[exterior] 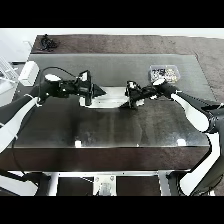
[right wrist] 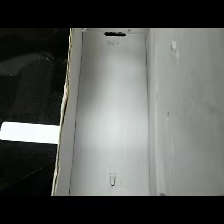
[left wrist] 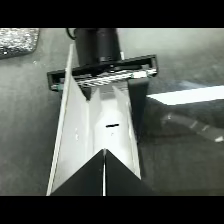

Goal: Fold the box and place the chain.

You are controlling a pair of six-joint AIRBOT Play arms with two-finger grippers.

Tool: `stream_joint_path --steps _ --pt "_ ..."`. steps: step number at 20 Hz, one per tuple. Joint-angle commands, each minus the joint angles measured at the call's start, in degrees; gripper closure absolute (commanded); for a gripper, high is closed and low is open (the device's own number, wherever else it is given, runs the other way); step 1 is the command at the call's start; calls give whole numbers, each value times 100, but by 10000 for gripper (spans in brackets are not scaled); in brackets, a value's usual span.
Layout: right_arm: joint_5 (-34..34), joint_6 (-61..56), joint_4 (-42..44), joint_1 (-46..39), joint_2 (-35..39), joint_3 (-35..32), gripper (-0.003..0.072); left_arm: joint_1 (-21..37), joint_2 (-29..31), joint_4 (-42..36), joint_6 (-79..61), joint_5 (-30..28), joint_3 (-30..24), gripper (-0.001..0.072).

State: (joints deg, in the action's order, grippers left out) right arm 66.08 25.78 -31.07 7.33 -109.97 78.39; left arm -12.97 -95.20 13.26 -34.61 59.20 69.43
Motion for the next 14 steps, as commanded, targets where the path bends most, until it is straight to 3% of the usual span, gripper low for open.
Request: stream_joint_path --steps 1,5,14 --pt "0 -2 0 -4 0 -2 116 -111 -127 -341 -105 -667 -105 692" --pt "0 -2 0 -4 0 -2 116 33 -304 -363 55 -835 208 692" --pt "0 -2 0 -4 0 -2 116 179 -1333 -424 621 -839 1593 691"
